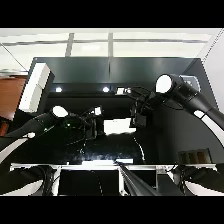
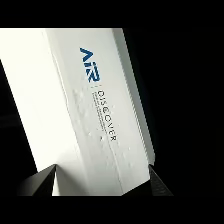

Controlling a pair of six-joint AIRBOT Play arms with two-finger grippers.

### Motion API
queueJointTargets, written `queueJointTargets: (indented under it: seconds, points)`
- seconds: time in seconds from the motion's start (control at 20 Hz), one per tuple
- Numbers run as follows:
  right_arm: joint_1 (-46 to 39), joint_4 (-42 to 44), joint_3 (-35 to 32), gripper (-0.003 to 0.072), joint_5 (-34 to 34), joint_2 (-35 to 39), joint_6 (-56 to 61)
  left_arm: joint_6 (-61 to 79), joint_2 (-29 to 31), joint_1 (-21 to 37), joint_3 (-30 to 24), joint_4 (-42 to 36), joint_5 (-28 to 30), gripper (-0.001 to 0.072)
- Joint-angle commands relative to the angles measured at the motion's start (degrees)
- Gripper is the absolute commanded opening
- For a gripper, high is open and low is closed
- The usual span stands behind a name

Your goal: Fold the box and place the chain.

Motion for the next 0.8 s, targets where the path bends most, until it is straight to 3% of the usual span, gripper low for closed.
queueJointTargets:
  seconds: [0.0,0.2,0.25,0.3,0.35,0.4,0.45,0.75]
  points:
    - [0.11,-0.61,-1.2,0.0718,-1.51,0.02,0.63,0.02,-0.04,-0.04,0.04,0.02,0.0,0.036]
    - [0.11,-0.9,-1.2,0.0704,-3.61,0.04,1.33,0.0,-0.04,-0.04,0.04,0.02,0.0,0.036]
    - [0.11,-0.79,-1.2,0.0578,-3.63,0.04,1.33,0.0,-0.04,-0.04,0.04,0.02,0.0,0.036]
    - [0.11,-0.63,-1.2,0.0532,-3.63,0.04,1.33,0.0,-0.04,-0.04,0.04,0.02,0.0,0.036]
    - [0.11,-0.59,-1.2,0.0532,-3.63,0.04,1.33,0.0,-0.04,-0.04,0.04,0.02,0.0,0.036]
    - [0.11,-0.55,-1.2,0.0417,-3.58,0.04,1.33,0.02,-0.04,-0.04,0.04,0.02,0.0,0.036]
    - [0.11,-0.31,-1.2,0.0358,-3.58,0.04,1.31,0.0,-0.04,-0.04,0.04,0.02,0.0,0.036]
    - [0.42,2.97,-1.14,0.0362,-3.56,0.09,1.31,0.0,-0.04,-0.04,0.04,0.02,-0.02,0.036]
